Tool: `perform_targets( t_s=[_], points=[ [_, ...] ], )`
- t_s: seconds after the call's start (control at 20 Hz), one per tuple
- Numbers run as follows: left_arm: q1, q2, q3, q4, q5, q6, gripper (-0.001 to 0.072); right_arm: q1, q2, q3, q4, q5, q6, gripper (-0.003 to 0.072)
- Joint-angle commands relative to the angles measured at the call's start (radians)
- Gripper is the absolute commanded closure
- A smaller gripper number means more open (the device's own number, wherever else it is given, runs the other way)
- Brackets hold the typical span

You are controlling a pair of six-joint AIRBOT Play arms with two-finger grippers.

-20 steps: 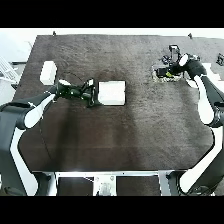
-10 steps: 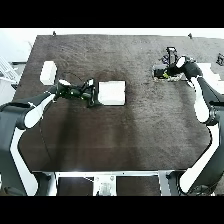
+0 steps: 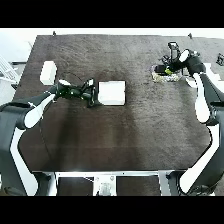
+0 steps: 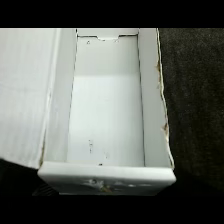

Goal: Fold the box and place the chain.

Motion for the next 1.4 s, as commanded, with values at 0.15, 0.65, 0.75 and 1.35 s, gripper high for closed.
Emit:
perform_targets(
  t_s=[0.15,0.65,0.75,1.35],
  points=[
    [0.001,-0.001,0.0,0.0,0.0,0.0,0.0402,0.018,0.09,0.011,-0.075,0.08,0.023,0.0683],
    [0.001,-0.001,0.0,0.0,0.0,0.0,0.0402,0.131,0.483,0.011,-0.148,0.094,0.023,0.0683],
    [0.001,-0.001,0.0,0.0,0.0,0.0,0.0402,0.163,0.556,0.011,-0.148,0.097,0.021,0.0683],
    [0.001,-0.001,0.0,0.0,0.0,0.0,0.0402,0.393,0.687,0.003,-0.148,0.234,0.0,0.0682]
  ],
)
